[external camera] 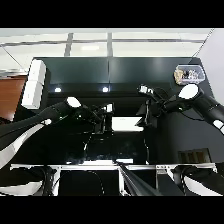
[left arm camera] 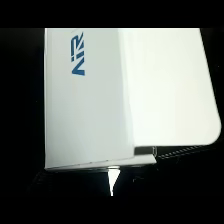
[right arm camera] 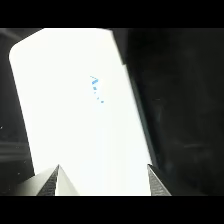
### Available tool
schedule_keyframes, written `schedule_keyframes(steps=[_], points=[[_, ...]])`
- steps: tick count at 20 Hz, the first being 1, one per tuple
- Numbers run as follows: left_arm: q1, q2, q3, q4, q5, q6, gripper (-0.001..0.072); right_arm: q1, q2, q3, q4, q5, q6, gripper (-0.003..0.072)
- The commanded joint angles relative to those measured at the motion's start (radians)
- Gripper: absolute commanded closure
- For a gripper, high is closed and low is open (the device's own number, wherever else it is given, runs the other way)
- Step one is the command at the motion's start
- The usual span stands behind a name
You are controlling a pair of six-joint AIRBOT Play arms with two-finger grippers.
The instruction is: Fold the box and place the chain.
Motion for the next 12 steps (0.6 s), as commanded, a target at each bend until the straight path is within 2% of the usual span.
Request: schedule_keyframes(steps=[1, 4, 5, 6, 7, 8, 12], points=[[0.0, 0.0, 0.001, 0.001, 0.0, 0.0, 0.0377, 0.031, -0.001, 0.001, -0.03, -0.004, -0.016, 0.0096], [0.0, 0.0, 0.001, 0.001, 0.0, 0.0, 0.0377, 0.037, -0.001, 0.001, -0.044, -0.041, -0.015, 0.0098], [0.0, 0.0, 0.001, 0.001, 0.0, 0.0, 0.0377, 0.037, 0.0, 0.001, -0.044, -0.045, -0.015, 0.0165], [0.0, 0.0, 0.001, 0.001, 0.0, 0.001, 0.0376, 0.037, 0.0, 0.001, -0.043, -0.044, -0.014, 0.0338], [0.0, 0.0, 0.001, 0.001, 0.0, 0.0, 0.0377, 0.037, 0.0, 0.001, -0.043, -0.041, -0.013, 0.0414], [0.0, 0.0, 0.001, 0.001, 0.0, 0.0, 0.0376, 0.037, -0.001, 0.001, -0.043, -0.041, -0.01, 0.0444], [0.0, 0.0, 0.001, 0.001, 0.0, 0.0, 0.0376, 0.037, -0.001, 0.001, -0.043, -0.033, -0.005, 0.0444]])
